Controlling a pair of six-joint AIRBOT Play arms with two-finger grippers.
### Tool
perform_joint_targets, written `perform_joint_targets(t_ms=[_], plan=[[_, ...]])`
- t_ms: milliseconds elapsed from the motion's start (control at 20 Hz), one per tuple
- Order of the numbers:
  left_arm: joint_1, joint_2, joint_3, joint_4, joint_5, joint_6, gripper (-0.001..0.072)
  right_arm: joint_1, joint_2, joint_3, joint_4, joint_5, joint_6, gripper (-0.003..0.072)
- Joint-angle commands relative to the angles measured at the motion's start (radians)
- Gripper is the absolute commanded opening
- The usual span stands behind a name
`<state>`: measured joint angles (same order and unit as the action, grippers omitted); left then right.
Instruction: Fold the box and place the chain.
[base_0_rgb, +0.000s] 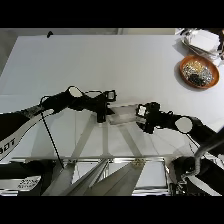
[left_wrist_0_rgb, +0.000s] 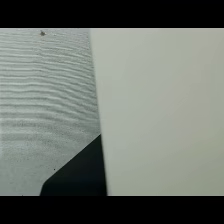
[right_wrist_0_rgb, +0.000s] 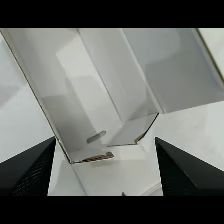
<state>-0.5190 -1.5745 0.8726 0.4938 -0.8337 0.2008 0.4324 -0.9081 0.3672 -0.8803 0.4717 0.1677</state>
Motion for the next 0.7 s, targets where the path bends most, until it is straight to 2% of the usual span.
perform_joint_targets(t_ms=[0, 100, 200, 650], plan=[[0.000, 0.001, 0.000, 0.000, -0.001, 0.000, 0.0029, -0.006, -0.002, 0.001, 0.071, 0.000, -0.122, 0.0643], [0.000, 0.001, 0.000, 0.000, -0.001, 0.000, 0.0029, -0.007, -0.002, 0.001, 0.075, -0.002, -0.141, 0.0650], [0.000, 0.001, 0.000, 0.000, -0.001, 0.000, 0.0029, -0.007, -0.002, 0.001, 0.089, -0.016, -0.154, 0.0695], [0.000, 0.001, 0.000, 0.000, -0.001, 0.000, 0.0029, -0.092, -0.005, 0.001, 0.177, 0.068, -0.294, 0.0703]])
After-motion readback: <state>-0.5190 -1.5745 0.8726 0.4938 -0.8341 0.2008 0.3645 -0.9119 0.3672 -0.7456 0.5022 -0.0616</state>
